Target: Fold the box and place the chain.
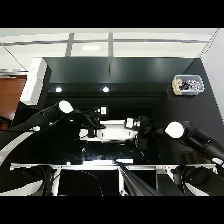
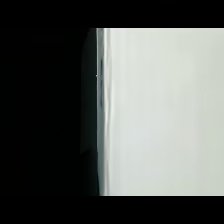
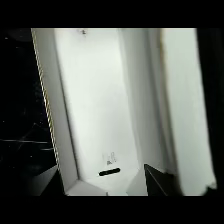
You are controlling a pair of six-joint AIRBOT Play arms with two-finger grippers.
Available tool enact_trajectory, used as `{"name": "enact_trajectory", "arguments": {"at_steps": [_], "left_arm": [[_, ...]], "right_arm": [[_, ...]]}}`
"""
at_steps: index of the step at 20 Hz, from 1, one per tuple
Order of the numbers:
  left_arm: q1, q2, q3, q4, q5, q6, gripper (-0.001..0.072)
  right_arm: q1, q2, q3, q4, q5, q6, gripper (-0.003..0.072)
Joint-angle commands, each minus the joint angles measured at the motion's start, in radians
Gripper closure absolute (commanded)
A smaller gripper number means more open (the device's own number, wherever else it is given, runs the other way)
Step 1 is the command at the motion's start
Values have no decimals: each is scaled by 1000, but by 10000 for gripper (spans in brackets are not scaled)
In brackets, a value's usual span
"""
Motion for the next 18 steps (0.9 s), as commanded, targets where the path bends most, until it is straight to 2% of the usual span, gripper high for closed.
{"name": "enact_trajectory", "arguments": {"at_steps": [1, 5, 9, 14, 18], "left_arm": [[0, 0, 1, 0, -1, 1, 684], [0, 0, 1, 0, -1, 1, 685], [0, 0, 1, 0, -1, 1, 685], [0, 0, 1, 0, -1, 1, 685], [0, 0, 1, 0, -2, 1, 685]], "right_arm": [[-83, 3, 20, 43, 36, -42, 66], [-94, 1, 20, 51, 14, -82, 66], [-104, -19, 18, 148, 10, -191, 66], [-117, -55, 18, 162, 0, -229, 66], [-139, -107, 18, 391, 48, -382, 67]]}}
